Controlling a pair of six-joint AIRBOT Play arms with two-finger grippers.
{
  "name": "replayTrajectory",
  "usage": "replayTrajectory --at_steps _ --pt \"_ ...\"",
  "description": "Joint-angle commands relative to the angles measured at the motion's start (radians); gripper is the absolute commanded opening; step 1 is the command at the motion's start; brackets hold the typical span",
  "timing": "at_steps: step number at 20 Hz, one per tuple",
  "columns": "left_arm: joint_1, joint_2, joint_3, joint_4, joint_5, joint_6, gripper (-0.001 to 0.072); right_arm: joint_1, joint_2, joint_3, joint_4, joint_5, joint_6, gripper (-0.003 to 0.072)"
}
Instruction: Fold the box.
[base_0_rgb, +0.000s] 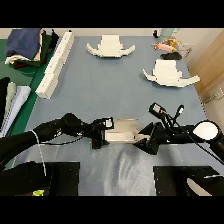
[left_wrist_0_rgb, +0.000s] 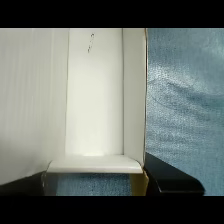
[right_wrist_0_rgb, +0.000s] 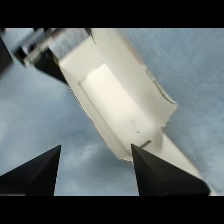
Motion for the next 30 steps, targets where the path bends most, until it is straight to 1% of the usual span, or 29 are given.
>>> replayTrajectory --at_steps 1,3,4,5,6,8,10,11,12,13,14,16,18,20,22,25,26,30 --pt "-0.001 0.000 0.001 0.000 0.000 0.000 0.0374 0.002 -0.006 0.000 0.215 -0.011 0.309 0.0705" --pt "0.000 0.000 0.001 0.000 0.000 0.000 0.0374 0.002 -0.029 0.000 0.324 -0.034 0.363 0.0704" --pt "-0.001 0.000 0.001 0.000 0.000 0.000 0.0374 0.002 -0.042 0.000 0.343 -0.045 0.393 0.0698" --pt "0.000 0.000 0.001 0.000 0.000 0.000 0.0374 0.002 -0.058 0.000 0.343 -0.052 0.431 0.0569" --pt "-0.001 0.000 0.001 0.000 0.000 0.000 0.0374 0.002 -0.078 0.000 0.343 -0.053 0.459 0.0414" --pt "-0.001 0.000 0.001 0.000 0.000 0.000 0.0374 0.002 -0.136 0.000 0.349 -0.071 0.463 0.0404" --pt "0.000 0.000 0.001 0.000 0.000 0.000 0.0374 0.019 -0.203 0.001 0.410 -0.067 0.438 0.0404" --pt "-0.001 0.000 0.001 0.000 0.000 0.000 0.0374 0.045 -0.237 0.001 0.459 -0.072 0.374 0.0403" --pt "-0.001 0.000 0.001 0.000 0.000 0.000 0.0374 0.068 -0.267 0.008 0.499 -0.088 0.315 0.0384" --pt "-0.001 0.000 0.001 0.000 0.000 0.000 0.0374 0.082 -0.302 0.029 0.508 -0.108 0.288 0.0279" --pt "-0.001 0.000 0.001 0.000 0.000 0.000 0.0374 0.081 -0.336 0.060 0.493 -0.125 0.286 0.0262" --pt "0.000 0.000 0.000 0.000 0.001 0.000 0.0374 0.067 -0.408 0.158 0.426 -0.146 0.286 0.0259" --pt "-0.001 0.000 0.001 0.000 0.000 0.000 0.0374 0.063 -0.471 0.261 0.334 -0.160 0.286 0.0159" --pt "0.000 0.000 0.001 0.000 0.000 0.000 0.0374 0.062 -0.524 0.342 0.248 -0.178 0.287 0.0156" --pt "0.000 0.000 0.001 0.000 0.000 0.000 0.0374 0.061 -0.566 0.380 0.170 -0.188 0.287 0.0157" --pt "-0.001 0.000 0.000 0.000 0.000 0.000 0.0374 0.063 -0.635 0.377 0.078 -0.190 0.285 0.0157" --pt "-0.001 0.000 0.000 0.000 0.000 0.000 0.0374 0.064 -0.655 0.374 0.060 -0.190 0.270 0.0146" --pt "0.000 0.000 0.000 0.000 0.000 0.000 0.0374 0.064 -0.712 0.367 0.056 -0.191 0.183 0.0138"
